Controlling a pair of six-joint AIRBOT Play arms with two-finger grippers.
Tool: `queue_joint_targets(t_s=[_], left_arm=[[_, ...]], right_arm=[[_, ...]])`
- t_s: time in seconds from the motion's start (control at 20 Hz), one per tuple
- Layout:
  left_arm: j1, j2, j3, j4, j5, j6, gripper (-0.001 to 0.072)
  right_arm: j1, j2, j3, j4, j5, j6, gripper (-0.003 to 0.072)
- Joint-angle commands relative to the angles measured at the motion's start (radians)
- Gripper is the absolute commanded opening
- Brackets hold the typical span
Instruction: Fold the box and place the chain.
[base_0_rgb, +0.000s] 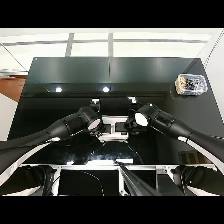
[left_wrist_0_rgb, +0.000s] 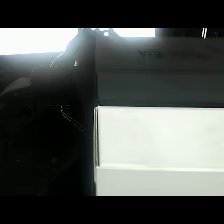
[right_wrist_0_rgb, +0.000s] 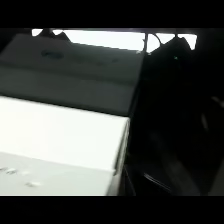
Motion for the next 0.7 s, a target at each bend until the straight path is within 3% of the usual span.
queue_joint_targets(t_s=[0.0,0.05,0.6,0.65], left_arm=[[0.000,0.000,0.000,0.001,0.000,0.001,0.0032],[0.000,0.000,0.000,0.002,0.000,0.001,0.0032],[0.000,0.000,0.000,0.000,0.000,0.000,0.0032],[0.000,0.000,0.000,0.000,0.000,0.000,0.0032]], right_arm=[[0.002,-0.013,0.015,-0.063,0.048,0.065,0.0305],[0.002,-0.018,0.015,-0.063,0.047,0.067,0.0236],[0.007,-0.112,0.074,-0.051,0.045,0.078,0.0234],[0.007,-0.112,0.074,-0.051,0.047,0.078,0.0187]])
